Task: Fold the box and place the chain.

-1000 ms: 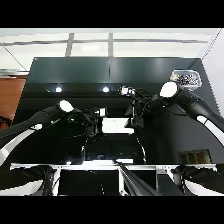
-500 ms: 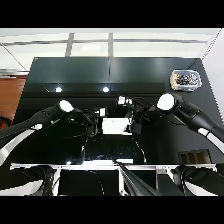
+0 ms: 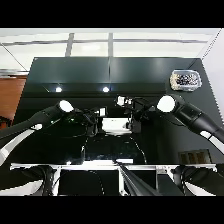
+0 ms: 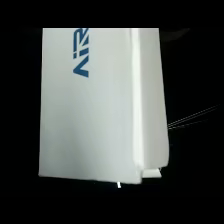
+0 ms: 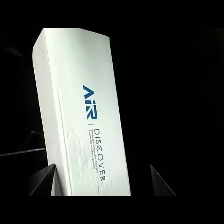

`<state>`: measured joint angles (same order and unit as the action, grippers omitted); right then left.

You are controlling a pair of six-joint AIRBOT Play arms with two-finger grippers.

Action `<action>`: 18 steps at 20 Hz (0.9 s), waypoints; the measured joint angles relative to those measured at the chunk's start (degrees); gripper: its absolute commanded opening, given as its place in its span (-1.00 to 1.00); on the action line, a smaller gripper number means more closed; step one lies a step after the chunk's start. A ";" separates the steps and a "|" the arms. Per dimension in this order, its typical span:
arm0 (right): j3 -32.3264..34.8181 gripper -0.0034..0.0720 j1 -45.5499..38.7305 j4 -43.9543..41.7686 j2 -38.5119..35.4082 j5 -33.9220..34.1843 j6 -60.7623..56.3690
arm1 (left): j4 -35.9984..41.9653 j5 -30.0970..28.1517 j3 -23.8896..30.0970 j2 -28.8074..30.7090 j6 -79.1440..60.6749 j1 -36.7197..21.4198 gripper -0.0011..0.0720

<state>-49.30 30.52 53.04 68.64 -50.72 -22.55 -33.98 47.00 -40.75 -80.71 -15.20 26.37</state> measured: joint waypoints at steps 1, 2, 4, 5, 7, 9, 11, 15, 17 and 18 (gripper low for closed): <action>-0.07 0.62 0.00 0.13 -0.11 0.09 0.02 | 0.00 0.02 0.00 0.00 0.02 0.00 0.12; -0.13 0.19 0.00 0.17 -0.20 -0.02 0.00 | 0.00 0.02 0.00 0.00 0.02 0.00 0.12; -0.13 0.15 0.02 0.22 -0.28 -1.07 -0.48 | 0.00 0.02 0.00 0.00 0.11 0.00 0.12; -0.13 -0.11 0.07 0.33 -0.33 -1.40 -0.90 | 0.00 0.04 0.02 0.00 0.09 0.00 0.12; -0.17 -0.11 0.17 0.48 -0.37 -1.92 -1.49 | 0.00 0.04 0.00 0.00 0.09 0.00 0.12; -0.15 -0.11 0.20 0.72 -0.37 -2.14 -1.73 | 0.00 0.04 0.00 0.00 0.07 0.00 0.12; -0.11 -0.11 0.24 0.76 -0.37 -2.34 -1.95 | 0.00 0.04 0.02 0.00 0.04 0.00 0.12; 0.50 -0.11 0.24 0.79 -0.37 -2.51 -2.36 | -0.02 0.04 0.00 0.00 -0.04 0.00 0.12; 0.81 -0.11 0.24 0.74 -0.37 -2.49 -2.38 | -0.04 0.07 0.00 0.00 -0.04 0.00 0.12; 0.87 -0.11 0.24 0.72 -0.37 -2.40 -2.40 | -0.04 0.04 0.02 0.00 -0.04 0.00 0.12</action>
